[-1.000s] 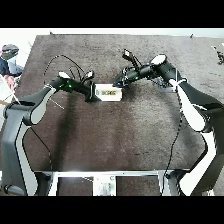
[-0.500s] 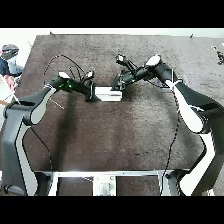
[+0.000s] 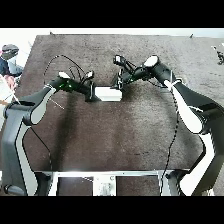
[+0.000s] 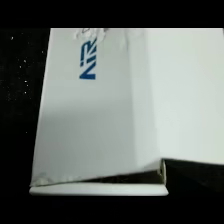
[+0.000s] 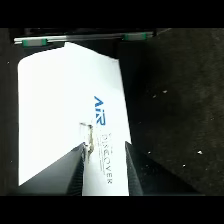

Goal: Fold the box and place the chain.

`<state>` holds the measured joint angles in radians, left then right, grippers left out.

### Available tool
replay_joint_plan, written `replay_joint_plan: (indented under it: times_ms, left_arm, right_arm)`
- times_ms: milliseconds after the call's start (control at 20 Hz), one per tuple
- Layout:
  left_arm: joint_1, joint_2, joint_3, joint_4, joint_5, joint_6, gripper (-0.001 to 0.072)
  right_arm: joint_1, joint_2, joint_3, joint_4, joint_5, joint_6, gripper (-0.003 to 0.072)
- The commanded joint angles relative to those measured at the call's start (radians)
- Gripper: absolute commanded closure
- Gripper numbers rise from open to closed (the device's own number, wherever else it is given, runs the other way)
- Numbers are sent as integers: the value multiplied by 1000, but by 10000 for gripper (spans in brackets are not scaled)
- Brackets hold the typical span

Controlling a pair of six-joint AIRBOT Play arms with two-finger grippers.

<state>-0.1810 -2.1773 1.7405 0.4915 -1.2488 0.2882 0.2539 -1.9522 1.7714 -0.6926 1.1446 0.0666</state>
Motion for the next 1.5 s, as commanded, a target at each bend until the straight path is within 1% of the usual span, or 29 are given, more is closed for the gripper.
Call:
replay_joint_plan:
  times_ms: [0, 150, 300, 450, 600, 750, 850, 950, 1150, 1300, 1450]
  left_arm:
    - [0, 1, 0, 0, 0, 0, 241]
    - [0, 1, 0, 0, 0, 0, 241]
    - [0, 1, 0, 0, 0, 0, 241]
    - [0, 1, 0, 0, 0, 0, 241]
    - [0, 1, 0, 0, 0, 0, 241]
    - [0, 1, 0, 0, 0, 0, 241]
    - [0, 1, 0, 0, 0, 0, 240]
    - [0, 1, 0, 0, 0, 0, 241]
    - [0, 1, 0, 0, 0, 0, 240]
    - [0, 1, 0, 0, 0, 0, 241]
    - [0, 1, 0, 0, 0, 0, 240]
  right_arm:
    - [0, 2, 1, 0, 5, 9, 386]
    - [-2, 24, 1, 76, 62, 12, 386]
    - [-3, 49, 1, 86, 94, 16, 386]
    - [-5, 47, -42, 86, 39, 13, 385]
    - [-4, 48, -102, 101, 18, -97, 386]
    - [-4, 49, -139, 114, -37, -116, 385]
    - [-3, 49, -146, 160, -29, -140, 386]
    - [-1, 60, -147, 182, 8, -146, 386]
    - [-13, 94, -169, 171, -1, -145, 386]
    - [-49, 94, -215, 256, -2, -181, 386]
    - [-46, 94, -242, 262, 11, -206, 385]
